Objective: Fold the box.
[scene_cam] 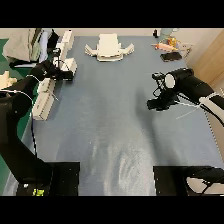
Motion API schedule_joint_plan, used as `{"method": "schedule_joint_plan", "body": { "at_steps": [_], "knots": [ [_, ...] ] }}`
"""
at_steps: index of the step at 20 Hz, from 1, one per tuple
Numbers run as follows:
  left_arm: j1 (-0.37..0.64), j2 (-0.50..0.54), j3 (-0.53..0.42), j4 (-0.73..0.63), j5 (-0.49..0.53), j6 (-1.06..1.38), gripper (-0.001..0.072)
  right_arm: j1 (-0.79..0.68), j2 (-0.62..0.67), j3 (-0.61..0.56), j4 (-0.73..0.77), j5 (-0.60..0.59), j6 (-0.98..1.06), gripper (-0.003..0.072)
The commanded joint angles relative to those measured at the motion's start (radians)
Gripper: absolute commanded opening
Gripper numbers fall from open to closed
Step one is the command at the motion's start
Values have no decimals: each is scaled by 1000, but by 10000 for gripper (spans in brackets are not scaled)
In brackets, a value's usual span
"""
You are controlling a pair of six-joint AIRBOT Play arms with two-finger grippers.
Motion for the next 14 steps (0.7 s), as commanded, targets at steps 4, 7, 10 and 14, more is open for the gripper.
{"method": "schedule_joint_plan", "body": {
  "at_steps": [4,7,10,14],
  "knots": [
    [1,-11,3,1,69,0,511,0,0,1,0,0,0,7],
    [1,-11,3,-3,79,0,511,0,0,1,0,0,0,7],
    [1,-11,3,-3,79,0,511,0,0,1,0,0,0,7],
    [1,-11,3,-3,76,0,511,0,0,1,0,0,0,7]
  ]
}}
